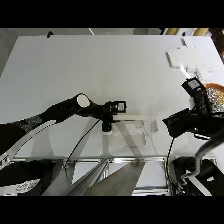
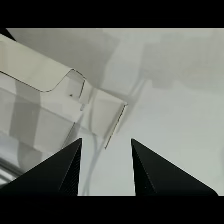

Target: Fold the box and place the chain.

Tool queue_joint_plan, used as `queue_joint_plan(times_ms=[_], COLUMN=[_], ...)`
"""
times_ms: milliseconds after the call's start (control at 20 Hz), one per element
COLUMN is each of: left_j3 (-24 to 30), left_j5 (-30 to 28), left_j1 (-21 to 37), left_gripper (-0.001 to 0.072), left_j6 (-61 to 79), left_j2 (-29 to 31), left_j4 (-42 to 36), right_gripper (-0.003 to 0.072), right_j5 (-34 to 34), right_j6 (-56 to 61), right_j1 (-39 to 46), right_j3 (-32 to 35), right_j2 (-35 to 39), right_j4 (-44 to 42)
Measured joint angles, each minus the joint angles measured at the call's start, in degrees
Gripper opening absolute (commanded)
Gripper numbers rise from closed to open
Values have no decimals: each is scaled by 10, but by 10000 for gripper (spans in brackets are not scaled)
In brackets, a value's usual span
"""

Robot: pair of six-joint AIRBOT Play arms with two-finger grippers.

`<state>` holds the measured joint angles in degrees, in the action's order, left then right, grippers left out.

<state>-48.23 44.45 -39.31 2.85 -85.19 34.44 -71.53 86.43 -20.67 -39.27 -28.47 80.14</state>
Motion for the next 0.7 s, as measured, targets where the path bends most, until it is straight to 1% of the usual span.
queue_joint_plan(times_ms=[250, 300, 350, 400, 550, 600, 700], left_j3=[0, 0, 0, 0, 0, 0, 0], left_j5=[0, 0, 0, 0, 0, 0, 0], left_j1=[0, 0, 0, 0, 0, 0, 0], left_gripper=[12, 12, 12, 12, 12, 12, 12], left_j6=[1, 1, 1, 1, 1, 1, 1], left_j2=[0, 0, 0, 0, 0, 0, 0], left_j4=[0, 0, 0, -1, -1, -1, -1], right_gripper=[337, 306, 185, 111, 75, 13, 12], right_j5=[0, 0, 0, 2, 24, 34, 44], right_j6=[-16, -26, -43, -63, -164, -212, -301], right_j1=[0, 0, 0, 0, 0, 0, 0], right_j3=[0, 1, 4, 10, 48, 65, 93], right_j2=[0, 0, 0, 0, -2, -4, -12], right_j4=[0, -1, -7, -19, -100, -130, -167])
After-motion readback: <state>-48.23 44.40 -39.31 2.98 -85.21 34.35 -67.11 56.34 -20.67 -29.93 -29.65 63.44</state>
